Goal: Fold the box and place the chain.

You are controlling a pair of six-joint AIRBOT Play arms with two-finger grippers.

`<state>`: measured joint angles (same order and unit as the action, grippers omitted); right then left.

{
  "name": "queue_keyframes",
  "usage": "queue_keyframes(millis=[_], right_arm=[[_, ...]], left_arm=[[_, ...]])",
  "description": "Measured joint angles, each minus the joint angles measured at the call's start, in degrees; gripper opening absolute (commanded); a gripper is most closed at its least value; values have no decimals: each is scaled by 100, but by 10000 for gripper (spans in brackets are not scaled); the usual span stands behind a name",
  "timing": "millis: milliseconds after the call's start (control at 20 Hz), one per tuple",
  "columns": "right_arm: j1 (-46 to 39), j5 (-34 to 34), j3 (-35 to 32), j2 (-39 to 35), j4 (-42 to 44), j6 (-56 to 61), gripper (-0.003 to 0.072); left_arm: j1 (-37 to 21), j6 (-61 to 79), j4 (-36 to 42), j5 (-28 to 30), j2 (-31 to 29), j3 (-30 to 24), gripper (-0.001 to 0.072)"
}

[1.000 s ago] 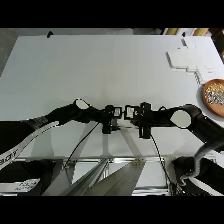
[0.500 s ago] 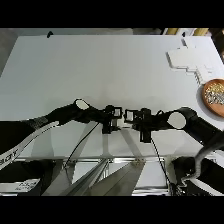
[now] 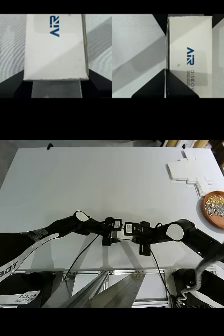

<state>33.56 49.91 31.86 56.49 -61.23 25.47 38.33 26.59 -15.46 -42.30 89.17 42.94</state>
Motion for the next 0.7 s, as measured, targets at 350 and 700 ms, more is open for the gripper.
queue_keyframes(millis=[350,700], right_arm=[[-243,-26,2,-568,-345,219,16],[-474,232,2,-463,-420,284,16]], left_arm=[[0,-13,11,4,2,0,311],[0,-2,7,4,2,0,311]])
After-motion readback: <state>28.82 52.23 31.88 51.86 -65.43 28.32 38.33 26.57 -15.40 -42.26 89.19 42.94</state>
